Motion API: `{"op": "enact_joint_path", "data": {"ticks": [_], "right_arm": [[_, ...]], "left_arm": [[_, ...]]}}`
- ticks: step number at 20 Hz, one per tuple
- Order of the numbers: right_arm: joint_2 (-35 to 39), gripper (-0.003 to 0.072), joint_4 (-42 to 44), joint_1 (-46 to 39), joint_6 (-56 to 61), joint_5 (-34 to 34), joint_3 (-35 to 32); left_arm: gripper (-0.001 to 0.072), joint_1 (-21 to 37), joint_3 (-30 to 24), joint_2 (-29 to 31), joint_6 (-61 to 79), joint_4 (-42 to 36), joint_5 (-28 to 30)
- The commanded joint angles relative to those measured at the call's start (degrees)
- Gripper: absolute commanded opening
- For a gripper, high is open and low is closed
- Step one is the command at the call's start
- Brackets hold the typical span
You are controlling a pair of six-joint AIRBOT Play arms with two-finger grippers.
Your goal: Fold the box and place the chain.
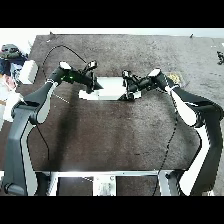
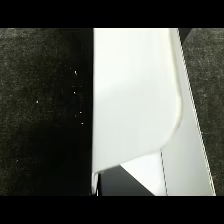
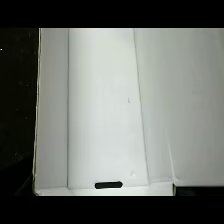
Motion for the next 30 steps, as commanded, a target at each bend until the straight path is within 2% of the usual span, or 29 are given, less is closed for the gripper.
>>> {"op": "enact_joint_path", "data": {"ticks": [1,3,4,5,15,17,30], "right_arm": [[-0.7,0.0646,-0.1,0.0,0.9,0.9,1.0],[-0.7,0.0645,-0.8,0.0,2.0,1.5,1.0],[-0.7,0.0602,-0.9,0.0,1.9,1.4,1.0],[-0.7,0.0596,-1.0,0.0,1.9,1.4,1.0],[-1.9,0.0583,-1.0,0.0,1.9,1.1,1.4],[-1.9,0.045,-1.0,0.0,1.4,1.2,1.9],[-2.0,0.0451,-1.9,0.0,1.4,1.0,1.9]], "left_arm": [[0.0012,0.0,0.0,0.0,0.0,0.0,0.0],[0.0012,0.0,0.0,0.0,0.0,0.0,0.0],[0.0012,0.0,0.0,0.0,0.0,0.0,0.0],[0.0012,0.0,0.0,0.0,0.0,0.0,0.0],[0.0012,0.0,0.0,0.0,0.0,0.0,0.0],[0.0012,0.0,0.0,0.0,0.0,0.0,0.0],[0.0012,0.0,0.0,0.0,0.0,0.0,0.0]]}}
